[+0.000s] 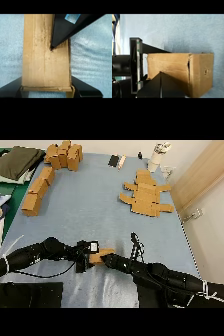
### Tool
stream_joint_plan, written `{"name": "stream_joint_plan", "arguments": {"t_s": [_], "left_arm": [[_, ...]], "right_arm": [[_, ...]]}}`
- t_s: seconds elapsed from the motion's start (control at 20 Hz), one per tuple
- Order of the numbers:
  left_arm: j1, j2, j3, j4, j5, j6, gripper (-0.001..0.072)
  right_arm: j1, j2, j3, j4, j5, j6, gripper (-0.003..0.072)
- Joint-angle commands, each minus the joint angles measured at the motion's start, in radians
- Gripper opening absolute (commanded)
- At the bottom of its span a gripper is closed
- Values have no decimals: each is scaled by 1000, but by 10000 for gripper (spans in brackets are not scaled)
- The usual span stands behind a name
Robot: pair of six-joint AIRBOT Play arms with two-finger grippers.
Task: Fold the box.
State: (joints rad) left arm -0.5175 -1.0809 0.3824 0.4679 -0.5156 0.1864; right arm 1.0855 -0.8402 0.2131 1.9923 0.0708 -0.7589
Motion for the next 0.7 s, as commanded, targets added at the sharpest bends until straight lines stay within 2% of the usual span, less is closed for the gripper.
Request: {"name": "stream_joint_plan", "arguments": {"t_s": [0.0,0.2,0.3,0.4,0.5,0.55,0.65], "left_arm": [[0,0,1,0,0,0,531],[0,0,1,0,0,0,531],[0,0,1,0,0,0,532],[0,0,1,0,0,0,532],[0,0,1,0,0,0,532],[0,0,1,0,0,0,532],[0,0,1,0,0,0,531]], "right_arm": [[1,-2,-1,-3,-13,0,3],[1,21,5,-24,-8,0,2],[1,130,38,-85,-86,-1,1],[-38,261,84,-209,-304,1,0],[-132,346,138,-368,-625,31,1],[-187,361,166,-466,-795,74,1],[-305,338,224,-541,-1090,89,2]]}}
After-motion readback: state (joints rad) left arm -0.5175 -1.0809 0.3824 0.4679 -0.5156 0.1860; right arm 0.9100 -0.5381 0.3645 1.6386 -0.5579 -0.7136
